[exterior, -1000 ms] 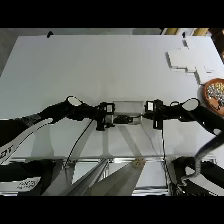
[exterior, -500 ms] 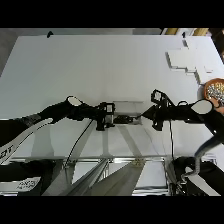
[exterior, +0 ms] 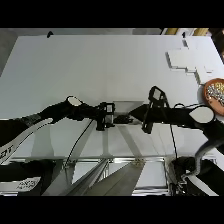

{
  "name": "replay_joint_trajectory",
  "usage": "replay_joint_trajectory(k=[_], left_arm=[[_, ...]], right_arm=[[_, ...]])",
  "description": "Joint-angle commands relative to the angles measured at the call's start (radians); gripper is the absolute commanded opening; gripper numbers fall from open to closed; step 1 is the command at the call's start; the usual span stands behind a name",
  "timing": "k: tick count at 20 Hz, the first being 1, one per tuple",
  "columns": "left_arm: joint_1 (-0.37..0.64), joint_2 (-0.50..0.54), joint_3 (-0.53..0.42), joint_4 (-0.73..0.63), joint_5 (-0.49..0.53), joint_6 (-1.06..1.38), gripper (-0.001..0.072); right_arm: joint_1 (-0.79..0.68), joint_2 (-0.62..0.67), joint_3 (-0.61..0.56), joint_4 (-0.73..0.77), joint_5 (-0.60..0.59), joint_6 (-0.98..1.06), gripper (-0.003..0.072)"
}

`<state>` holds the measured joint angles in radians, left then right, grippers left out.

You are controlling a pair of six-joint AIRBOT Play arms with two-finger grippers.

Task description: Fold the box and place the chain.

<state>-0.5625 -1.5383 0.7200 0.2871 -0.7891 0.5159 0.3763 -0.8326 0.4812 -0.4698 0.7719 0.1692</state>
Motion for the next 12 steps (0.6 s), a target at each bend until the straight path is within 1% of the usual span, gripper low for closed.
replay_joint_trajectory(k=[1,2,4,5,6,7,10,12], left_arm=[[0.0,0.0,0.0,0.0,0.0,0.0,0.0009],[0.0,0.0,0.0,0.0,0.0,0.0,0.0009],[0.0,0.0,0.0,0.0,0.0,0.0,0.0009],[0.0,0.0,0.0,0.0,0.0,0.0,0.0009],[0.0,0.0,0.0,0.0,0.0,0.0,0.0009],[0.0,0.0,0.0,0.0,0.0,0.0,0.0009],[0.0,0.0,0.0,0.0,0.0,0.0,0.0009],[0.0,0.0,0.0,0.0,0.0,0.0,0.0009]], right_arm=[[0.186,-0.07,0.0,0.029,-0.246,0.005,0.0014],[0.22,-0.099,0.0,0.025,-0.296,0.006,0.0014],[0.23,-0.14,0.0,0.022,-0.343,0.007,0.0018],[0.215,-0.143,0.0,0.022,-0.346,0.008,0.0082],[0.192,-0.139,0.003,0.022,-0.335,0.012,0.0209],[0.157,-0.129,0.007,0.022,-0.305,0.015,0.0278],[0.01,-0.071,0.017,-0.036,-0.137,0.014,0.0277],[-0.112,-0.024,0.017,-0.138,0.016,0.002,0.0269]])
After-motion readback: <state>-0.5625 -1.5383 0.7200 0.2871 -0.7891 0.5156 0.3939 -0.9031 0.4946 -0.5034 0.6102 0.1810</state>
